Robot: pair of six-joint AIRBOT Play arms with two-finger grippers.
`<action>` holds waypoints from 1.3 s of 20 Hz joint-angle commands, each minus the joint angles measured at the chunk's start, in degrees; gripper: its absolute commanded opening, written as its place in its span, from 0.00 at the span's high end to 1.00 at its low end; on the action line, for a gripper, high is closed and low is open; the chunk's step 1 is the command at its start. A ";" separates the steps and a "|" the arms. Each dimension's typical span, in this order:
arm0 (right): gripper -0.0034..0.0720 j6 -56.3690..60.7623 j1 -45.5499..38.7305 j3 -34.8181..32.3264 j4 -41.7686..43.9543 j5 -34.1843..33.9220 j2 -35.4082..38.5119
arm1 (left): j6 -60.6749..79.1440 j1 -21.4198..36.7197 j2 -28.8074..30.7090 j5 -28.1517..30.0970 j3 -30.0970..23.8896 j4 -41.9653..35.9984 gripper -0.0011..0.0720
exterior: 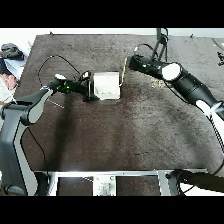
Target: Fold the box and place the chain.
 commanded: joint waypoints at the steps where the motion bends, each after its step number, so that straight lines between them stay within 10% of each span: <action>1: 0.94 -0.76 7.23 2.21 -0.17 -3.37 1.01 | 0.00 -0.04 0.02 0.02 0.00 0.00 0.51; 10: 0.94 -0.74 9.60 2.43 -0.52 -1.03 -12.11 | 0.00 -0.04 0.02 0.02 0.00 -0.04 0.51; 11: 0.89 -0.74 8.66 2.43 -0.63 0.09 -12.76 | 0.00 -0.04 0.02 0.02 0.00 -0.02 0.51; 13: 0.43 -0.76 5.68 2.43 -1.66 2.95 -12.41 | 0.00 -0.04 0.02 0.02 -0.02 -0.02 0.51; 26: 0.42 7.08 -20.33 -12.61 -6.03 3.78 -10.69 | 0.00 -0.04 0.02 0.02 0.00 -0.04 0.51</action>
